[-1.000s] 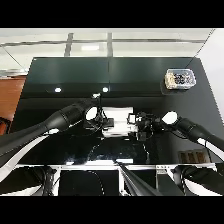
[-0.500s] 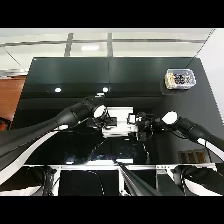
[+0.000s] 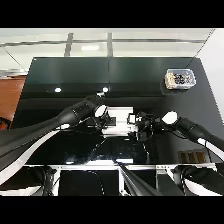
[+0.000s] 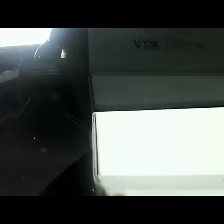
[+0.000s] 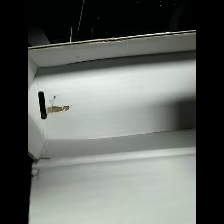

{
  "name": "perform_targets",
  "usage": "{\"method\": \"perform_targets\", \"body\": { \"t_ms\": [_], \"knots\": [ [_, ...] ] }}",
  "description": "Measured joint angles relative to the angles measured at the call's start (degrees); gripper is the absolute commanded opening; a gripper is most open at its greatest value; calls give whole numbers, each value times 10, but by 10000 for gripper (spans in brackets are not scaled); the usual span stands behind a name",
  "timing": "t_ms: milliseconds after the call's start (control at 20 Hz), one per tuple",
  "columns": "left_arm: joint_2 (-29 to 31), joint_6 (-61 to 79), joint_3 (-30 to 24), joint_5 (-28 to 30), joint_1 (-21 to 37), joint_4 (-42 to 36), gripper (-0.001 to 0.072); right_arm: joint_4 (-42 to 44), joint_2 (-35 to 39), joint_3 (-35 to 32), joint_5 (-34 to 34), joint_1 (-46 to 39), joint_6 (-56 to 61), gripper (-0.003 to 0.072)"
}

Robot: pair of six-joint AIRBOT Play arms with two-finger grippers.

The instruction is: Fold the box and place the chain.

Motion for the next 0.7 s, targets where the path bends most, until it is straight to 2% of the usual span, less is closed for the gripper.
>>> {"method": "perform_targets", "body": {
  "t_ms": [50, 200, 250, 300, 350, 550, 600, 650, 700],
  "knots": [
    [0, 0, 2, -3, 0, -8, 470, 0, 0, 0, 0, 0, 0, 127],
    [0, -1, 5, -18, 2, -7, 482, 0, 0, 0, 0, 0, 0, 128],
    [0, -1, 5, -17, 3, -9, 399, 0, 0, 0, 0, 0, 0, 128],
    [0, -1, 6, -17, 3, -7, 46, 0, 0, 0, 0, 0, 0, 127],
    [0, -1, 6, -18, 3, -8, 22, 0, 0, 0, 0, 0, 0, 128],
    [-3, 5, 7, -22, 3, -7, 22, 0, 0, 0, -1, 0, 1, 128],
    [-4, 7, 7, -22, 4, -7, 23, 0, 0, 0, -1, 0, 1, 175],
    [-5, 7, 7, -22, 4, -7, 22, 0, 0, 0, -1, 0, 1, 491],
    [-5, 8, 7, -22, 4, -6, 22, 0, 0, 0, -1, 0, 3, 666]
  ]
}}
